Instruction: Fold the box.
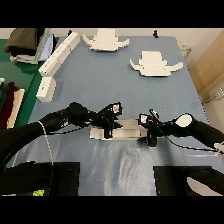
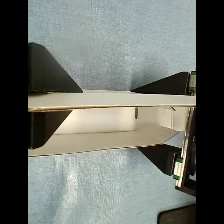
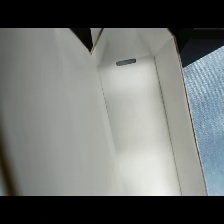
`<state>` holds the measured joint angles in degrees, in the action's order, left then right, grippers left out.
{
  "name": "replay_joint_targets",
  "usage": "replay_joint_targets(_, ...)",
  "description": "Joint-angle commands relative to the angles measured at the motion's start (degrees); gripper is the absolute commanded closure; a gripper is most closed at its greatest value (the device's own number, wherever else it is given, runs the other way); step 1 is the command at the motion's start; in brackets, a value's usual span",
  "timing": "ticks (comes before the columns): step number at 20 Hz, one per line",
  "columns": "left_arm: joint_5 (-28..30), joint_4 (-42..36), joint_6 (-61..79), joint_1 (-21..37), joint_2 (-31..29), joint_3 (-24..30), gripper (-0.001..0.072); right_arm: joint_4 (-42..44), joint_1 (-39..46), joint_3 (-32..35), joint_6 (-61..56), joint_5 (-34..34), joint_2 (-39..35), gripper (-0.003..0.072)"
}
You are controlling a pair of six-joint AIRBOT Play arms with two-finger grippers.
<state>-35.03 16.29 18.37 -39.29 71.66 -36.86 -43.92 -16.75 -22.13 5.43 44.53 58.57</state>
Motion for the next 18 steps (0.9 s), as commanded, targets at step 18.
replay_joint_targets(18,1.9,-5.2,0.2,0.0,0.0,0.0,0.0695,0.0,0.0,0.0,0.0,0.0,0.0,0.0178)
